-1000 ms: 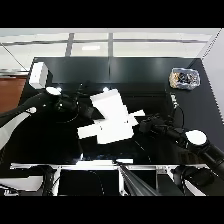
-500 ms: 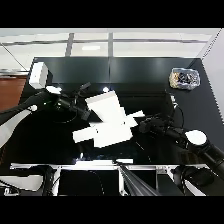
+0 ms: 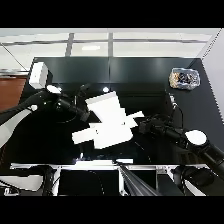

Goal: Fold the box and place the chain.

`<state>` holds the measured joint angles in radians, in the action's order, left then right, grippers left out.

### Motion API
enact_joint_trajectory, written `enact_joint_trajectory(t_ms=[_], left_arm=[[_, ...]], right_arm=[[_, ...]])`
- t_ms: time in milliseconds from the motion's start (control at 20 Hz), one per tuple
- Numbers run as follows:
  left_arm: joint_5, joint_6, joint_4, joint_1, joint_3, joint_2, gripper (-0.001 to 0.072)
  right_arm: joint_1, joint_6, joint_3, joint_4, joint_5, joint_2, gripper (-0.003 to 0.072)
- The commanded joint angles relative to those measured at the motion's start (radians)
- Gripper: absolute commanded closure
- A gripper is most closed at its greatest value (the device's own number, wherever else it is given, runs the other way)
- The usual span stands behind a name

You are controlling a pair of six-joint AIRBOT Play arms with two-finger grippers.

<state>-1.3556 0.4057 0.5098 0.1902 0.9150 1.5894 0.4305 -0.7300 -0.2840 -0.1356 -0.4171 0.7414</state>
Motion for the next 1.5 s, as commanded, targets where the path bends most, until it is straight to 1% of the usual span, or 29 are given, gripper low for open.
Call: enact_joint_trajectory(t_ms=[0,100,150,200,250,300,350,400,450,500,550,600,700,750,850,950,1050,1100,1200,1250,1300,1350,1450], left_arm=[[-0.040,-0.012,0.070,0.001,0.008,0.000,0.0472],[-0.035,-0.014,0.077,0.001,0.008,0.000,0.0473],[-0.035,-0.014,0.077,0.001,0.008,0.000,0.0473],[-0.035,-0.014,0.077,0.001,0.008,0.000,0.0493],[-0.036,-0.014,0.077,0.001,0.008,0.000,0.0602],[-0.035,-0.014,0.077,0.001,0.008,0.000,0.0649],[-0.035,-0.015,0.077,0.001,0.008,0.000,0.0683],[-0.035,-0.015,0.077,0.001,0.008,0.000,0.0681],[-0.037,-0.011,0.085,0.001,0.009,-0.002,0.0683],[-0.051,0.016,0.126,0.001,0.014,-0.015,0.0685],[-0.053,0.062,0.176,0.002,0.015,-0.040,0.0686],[-0.051,0.085,0.195,0.002,0.010,-0.070,0.0686],[-0.008,0.064,0.176,0.006,-0.014,-0.145,0.0686],[0.040,0.023,0.142,0.020,-0.037,-0.186,0.0686],[0.162,-0.175,0.027,0.079,-0.098,-0.239,0.0684],[0.232,-0.340,0.059,0.160,-0.109,-0.245,0.0683],[0.316,-0.469,0.056,0.228,-0.109,-0.244,0.0683],[0.367,-0.498,0.059,0.261,-0.109,-0.244,0.0681],[0.483,-0.518,0.119,0.315,-0.109,-0.244,0.0681],[0.540,-0.511,0.166,0.332,-0.109,-0.240,0.0681],[0.594,-0.508,0.175,0.339,-0.109,-0.224,0.0681],[0.618,-0.508,0.178,0.338,-0.106,-0.206,0.0680],[0.610,-0.507,0.183,0.336,-0.092,-0.170,0.0680]], right_arm=[[0.001,0.000,0.000,0.000,-0.002,-0.001,0.0669],[0.001,0.001,0.000,-0.001,-0.002,-0.001,0.0669],[0.001,0.001,0.000,-0.025,-0.002,-0.001,0.0669],[0.001,0.000,0.000,-0.062,-0.008,-0.001,0.0669],[0.001,0.000,0.000,-0.084,-0.014,-0.001,0.0669],[0.001,0.000,0.000,-0.086,-0.014,-0.001,0.0669],[0.001,0.000,0.000,-0.086,-0.013,-0.001,0.0669],[0.000,0.001,0.000,-0.090,-0.001,-0.001,0.0658],[0.000,0.001,-0.001,-0.127,0.036,-0.001,0.0360],[-0.005,0.004,-0.008,-0.187,0.075,-0.003,-0.0024],[-0.026,0.003,-0.034,-0.309,0.059,-0.010,-0.0025],[-0.055,-0.002,-0.073,-0.436,0.018,-0.015,-0.0024],[-0.114,-0.023,-0.160,-0.627,-0.077,-0.014,-0.0024],[-0.134,-0.022,-0.187,-0.696,-0.102,-0.014,-0.0024],[-0.142,-0.020,-0.202,-0.814,-0.099,-0.014,-0.0024],[-0.142,-0.016,-0.200,-0.903,-0.124,-0.014,-0.0024],[-0.142,-0.001,-0.200,-0.965,-0.197,-0.014,-0.0024],[-0.142,0.042,-0.200,-0.969,-0.250,-0.014,-0.0024],[-0.135,0.164,-0.200,-0.966,-0.347,-0.014,-0.0023],[-0.128,0.220,-0.200,-0.966,-0.383,-0.014,-0.0024],[-0.120,0.250,-0.200,-0.964,-0.400,-0.014,-0.0023],[-0.114,0.260,-0.200,-0.959,-0.407,-0.013,-0.0023],[-0.111,0.276,-0.200,-0.927,-0.412,-0.005,-0.0023]])
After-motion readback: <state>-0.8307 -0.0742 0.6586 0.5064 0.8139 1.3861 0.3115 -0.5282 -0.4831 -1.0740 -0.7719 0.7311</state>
